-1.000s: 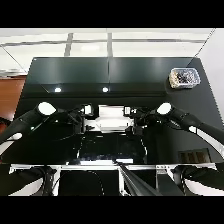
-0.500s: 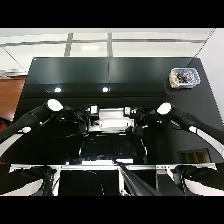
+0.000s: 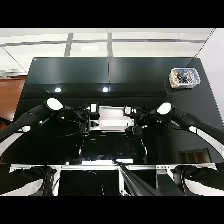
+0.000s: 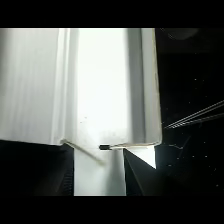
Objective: Fold the box and place the chain.
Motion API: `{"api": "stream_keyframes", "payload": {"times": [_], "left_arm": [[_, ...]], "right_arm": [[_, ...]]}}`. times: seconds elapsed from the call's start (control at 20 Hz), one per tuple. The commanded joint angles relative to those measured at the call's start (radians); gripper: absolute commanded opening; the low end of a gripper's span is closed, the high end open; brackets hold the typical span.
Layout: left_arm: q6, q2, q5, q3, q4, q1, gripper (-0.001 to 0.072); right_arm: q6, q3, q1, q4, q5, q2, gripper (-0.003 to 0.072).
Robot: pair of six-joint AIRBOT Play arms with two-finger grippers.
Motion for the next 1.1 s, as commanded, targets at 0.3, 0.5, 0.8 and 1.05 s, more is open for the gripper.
{"api": "stream_keyframes", "payload": {"times": [0.3, 0.5, 0.8, 1.05], "left_arm": [[-0.023, -0.010, -0.053, 0.018, -0.010, -0.018, 0.0273], [-0.023, -0.028, -0.035, 0.018, -0.092, -0.034, 0.0273], [-0.023, -0.056, -0.039, 0.018, -0.114, -0.068, 0.0306], [-0.029, -0.056, -0.044, 0.021, -0.113, -0.022, 0.0542]], "right_arm": [[-0.003, 0.001, 0.000, -0.005, 0.004, 0.000, 0.0168], [-0.003, 0.001, 0.000, -0.005, 0.004, 0.000, 0.0168], [-0.003, 0.001, 0.000, -0.005, 0.004, 0.000, 0.0168], [-0.003, 0.001, 0.000, -0.005, 0.004, 0.000, 0.0168]]}}
